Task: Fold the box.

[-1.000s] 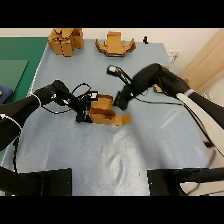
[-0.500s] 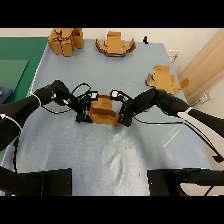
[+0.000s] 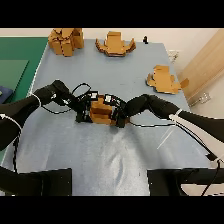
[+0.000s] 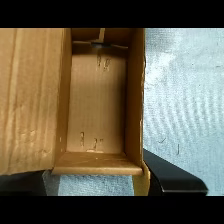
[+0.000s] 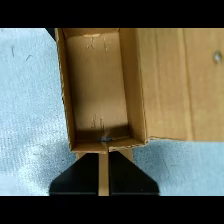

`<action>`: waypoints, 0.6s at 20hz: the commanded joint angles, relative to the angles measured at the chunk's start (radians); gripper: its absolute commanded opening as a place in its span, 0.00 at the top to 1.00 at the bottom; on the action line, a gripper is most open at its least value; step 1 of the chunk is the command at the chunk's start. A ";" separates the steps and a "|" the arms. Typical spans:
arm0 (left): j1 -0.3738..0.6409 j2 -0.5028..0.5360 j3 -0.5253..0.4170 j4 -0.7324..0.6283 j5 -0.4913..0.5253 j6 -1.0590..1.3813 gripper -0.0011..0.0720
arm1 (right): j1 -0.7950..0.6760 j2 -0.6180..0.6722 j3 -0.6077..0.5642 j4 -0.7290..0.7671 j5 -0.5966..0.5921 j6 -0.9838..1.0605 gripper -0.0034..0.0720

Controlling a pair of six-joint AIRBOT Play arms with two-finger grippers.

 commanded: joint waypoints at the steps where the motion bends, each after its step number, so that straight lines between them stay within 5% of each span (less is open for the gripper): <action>1: 0.001 0.000 0.000 0.000 0.000 0.000 0.96 | 0.023 -0.002 0.000 0.013 0.023 -0.010 0.90; 7: 0.001 0.000 0.000 0.000 -0.001 0.000 0.96 | 0.029 -0.005 0.000 0.071 0.084 -0.008 0.88; 8: 0.001 0.000 0.000 0.000 -0.001 0.000 0.96 | 0.029 -0.006 0.000 0.071 0.082 -0.004 0.69; 9: 0.001 0.000 0.000 -0.001 -0.001 0.000 0.96 | 0.029 -0.006 0.000 0.071 0.081 0.022 0.36; 10: 0.001 0.000 0.000 0.000 -0.001 0.000 0.96 | 0.029 -0.007 0.000 0.070 0.079 0.044 0.31; 11: 0.001 0.000 0.000 0.000 -0.001 0.000 0.96 | 0.029 -0.007 0.000 0.070 0.072 0.045 0.38; 12: 0.001 0.000 0.000 0.000 -0.001 0.000 0.96 | 0.029 -0.007 0.000 0.070 0.067 0.045 0.55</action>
